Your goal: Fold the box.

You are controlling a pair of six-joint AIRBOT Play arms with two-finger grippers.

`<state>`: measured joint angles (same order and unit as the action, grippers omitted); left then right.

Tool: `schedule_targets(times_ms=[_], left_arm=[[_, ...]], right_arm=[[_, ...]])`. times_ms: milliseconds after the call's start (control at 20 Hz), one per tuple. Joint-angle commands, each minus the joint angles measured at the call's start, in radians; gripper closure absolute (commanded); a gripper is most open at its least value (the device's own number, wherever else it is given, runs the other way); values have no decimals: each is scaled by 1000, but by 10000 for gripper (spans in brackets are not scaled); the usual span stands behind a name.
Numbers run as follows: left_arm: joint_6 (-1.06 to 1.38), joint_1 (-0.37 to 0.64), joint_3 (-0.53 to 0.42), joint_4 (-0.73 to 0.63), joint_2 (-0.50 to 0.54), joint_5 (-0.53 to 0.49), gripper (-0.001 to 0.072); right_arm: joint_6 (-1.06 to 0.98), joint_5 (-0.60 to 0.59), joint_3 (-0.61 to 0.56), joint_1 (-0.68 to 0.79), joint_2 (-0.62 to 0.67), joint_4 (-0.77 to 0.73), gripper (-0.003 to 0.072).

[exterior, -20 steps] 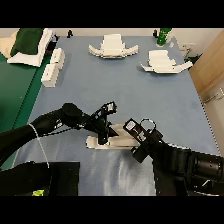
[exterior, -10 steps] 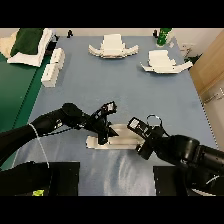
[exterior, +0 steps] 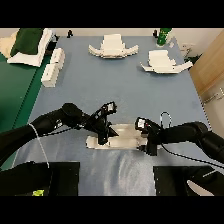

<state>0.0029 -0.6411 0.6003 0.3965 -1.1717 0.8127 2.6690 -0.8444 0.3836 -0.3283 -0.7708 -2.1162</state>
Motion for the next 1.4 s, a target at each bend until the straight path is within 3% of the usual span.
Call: schedule_targets(times_ms=[0,300,650,1350], left_arm=[[0,0,1,0,0,0,696],[0,0,1,0,0,0,696],[0,0,1,0,0,0,696],[0,-1,1,0,0,0,696]], right_arm=[[200,19,-5,53,-54,-116,-34],[176,-24,-5,53,-11,-36,-33],[334,-27,-5,52,-95,-92,-24],[334,55,-26,52,-165,-95,-9]])
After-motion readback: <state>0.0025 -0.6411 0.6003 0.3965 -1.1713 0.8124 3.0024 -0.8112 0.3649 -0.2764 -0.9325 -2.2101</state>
